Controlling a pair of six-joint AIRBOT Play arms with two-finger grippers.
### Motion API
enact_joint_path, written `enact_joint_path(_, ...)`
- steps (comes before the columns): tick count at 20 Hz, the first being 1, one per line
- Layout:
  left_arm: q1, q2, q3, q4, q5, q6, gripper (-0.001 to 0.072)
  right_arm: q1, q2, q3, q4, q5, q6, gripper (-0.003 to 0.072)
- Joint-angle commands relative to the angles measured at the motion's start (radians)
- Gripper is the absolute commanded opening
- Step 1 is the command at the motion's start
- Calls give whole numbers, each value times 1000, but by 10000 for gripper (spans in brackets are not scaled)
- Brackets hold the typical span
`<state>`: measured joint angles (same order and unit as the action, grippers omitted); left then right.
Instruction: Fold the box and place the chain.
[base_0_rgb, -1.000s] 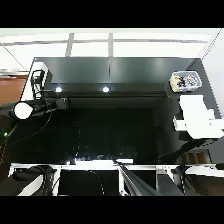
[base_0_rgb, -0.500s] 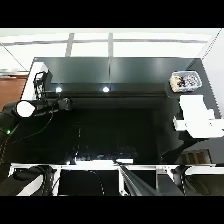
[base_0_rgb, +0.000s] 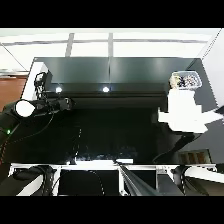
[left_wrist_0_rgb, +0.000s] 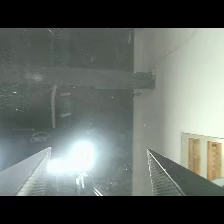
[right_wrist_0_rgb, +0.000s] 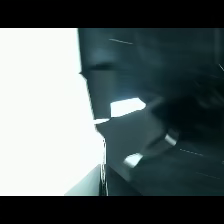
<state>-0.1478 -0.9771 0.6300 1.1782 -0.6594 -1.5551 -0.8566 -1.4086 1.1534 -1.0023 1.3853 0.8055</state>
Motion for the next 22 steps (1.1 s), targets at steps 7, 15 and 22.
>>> enact_joint_path(7,-23,0,-1,-24,-113,80,693,428,439,-566,441,-213,-18,15)
enact_joint_path(15,-12,-186,123,-222,-217,200,693,1073,478,-652,503,-703,29,16)
enact_joint_path(22,45,-528,238,-676,-560,579,694,1164,478,-652,493,-829,48,16)
